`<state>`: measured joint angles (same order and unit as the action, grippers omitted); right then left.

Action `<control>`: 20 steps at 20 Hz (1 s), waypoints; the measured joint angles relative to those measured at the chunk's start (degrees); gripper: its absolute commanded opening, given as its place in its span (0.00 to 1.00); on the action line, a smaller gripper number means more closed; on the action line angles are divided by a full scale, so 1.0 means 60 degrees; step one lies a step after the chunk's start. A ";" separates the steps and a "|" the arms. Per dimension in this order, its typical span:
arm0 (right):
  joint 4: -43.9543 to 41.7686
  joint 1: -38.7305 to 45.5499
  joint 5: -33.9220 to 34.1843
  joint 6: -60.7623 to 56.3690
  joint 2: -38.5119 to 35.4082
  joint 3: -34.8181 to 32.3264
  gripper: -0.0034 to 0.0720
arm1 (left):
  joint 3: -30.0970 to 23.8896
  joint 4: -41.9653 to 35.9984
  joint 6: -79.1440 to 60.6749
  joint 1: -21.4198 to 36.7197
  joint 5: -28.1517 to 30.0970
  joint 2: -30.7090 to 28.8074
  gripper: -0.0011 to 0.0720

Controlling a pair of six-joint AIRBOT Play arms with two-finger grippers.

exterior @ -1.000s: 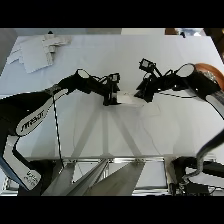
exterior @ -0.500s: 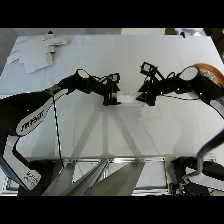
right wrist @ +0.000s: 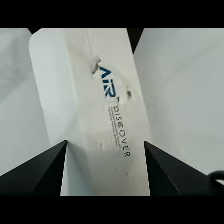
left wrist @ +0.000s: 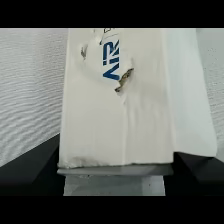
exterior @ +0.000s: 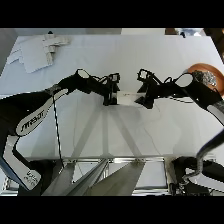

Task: Fold the box and place the chain.

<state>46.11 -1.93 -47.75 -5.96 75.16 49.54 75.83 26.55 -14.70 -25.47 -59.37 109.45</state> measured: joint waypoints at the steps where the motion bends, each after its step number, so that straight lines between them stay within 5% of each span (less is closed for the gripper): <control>1: 0.0011 -0.0040 0.0146 0.0004 -0.0007 -0.0007 0.74 | 0.0000 0.0000 0.0011 0.0000 0.0000 0.0000 0.55; 8: 0.0022 -0.0131 0.0805 -0.0011 -0.0517 -0.0022 0.71 | 0.0000 0.0000 -0.0007 0.0004 0.0007 0.0000 0.55; 11: 0.0011 -0.0135 0.0896 -0.0029 -0.0634 -0.0047 0.38 | 0.0000 0.0000 -0.0011 0.0000 0.0004 0.0000 0.55; 20: 0.0095 -0.0138 0.0958 0.0000 -0.0692 -0.0619 0.38 | 0.0000 0.0000 -0.0007 0.0000 0.0000 0.0000 0.55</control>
<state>46.68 -2.76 -42.00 -5.96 71.00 45.82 75.83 26.55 -14.74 -25.47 -59.37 109.45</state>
